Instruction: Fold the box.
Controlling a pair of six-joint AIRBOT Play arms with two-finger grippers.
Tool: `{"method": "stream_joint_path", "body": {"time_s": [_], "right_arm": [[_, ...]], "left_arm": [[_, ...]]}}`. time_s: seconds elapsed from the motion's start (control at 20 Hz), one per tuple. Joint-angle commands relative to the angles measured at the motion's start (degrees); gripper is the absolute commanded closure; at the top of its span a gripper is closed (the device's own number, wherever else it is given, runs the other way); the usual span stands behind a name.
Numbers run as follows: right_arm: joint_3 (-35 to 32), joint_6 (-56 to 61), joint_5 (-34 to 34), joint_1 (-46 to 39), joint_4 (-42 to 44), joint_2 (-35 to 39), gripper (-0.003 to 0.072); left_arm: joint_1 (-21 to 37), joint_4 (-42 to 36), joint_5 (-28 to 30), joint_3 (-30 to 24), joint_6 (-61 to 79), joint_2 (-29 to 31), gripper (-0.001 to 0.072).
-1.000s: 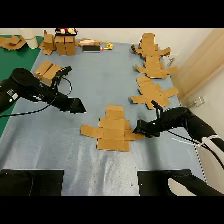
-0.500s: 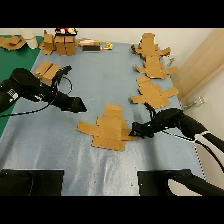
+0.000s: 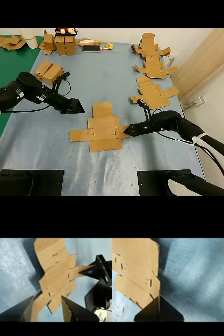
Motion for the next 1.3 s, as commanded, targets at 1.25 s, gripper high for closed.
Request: {"method": "stream_joint_path", "body": {"time_s": [1.25], "right_arm": [[-1.75,-7.13,0.81,4.76,4.83,0.04,0.0685]], "left_arm": [[-0.63,-25.79,-7.91,-1.68,29.42,-21.18,0.0274]]}}
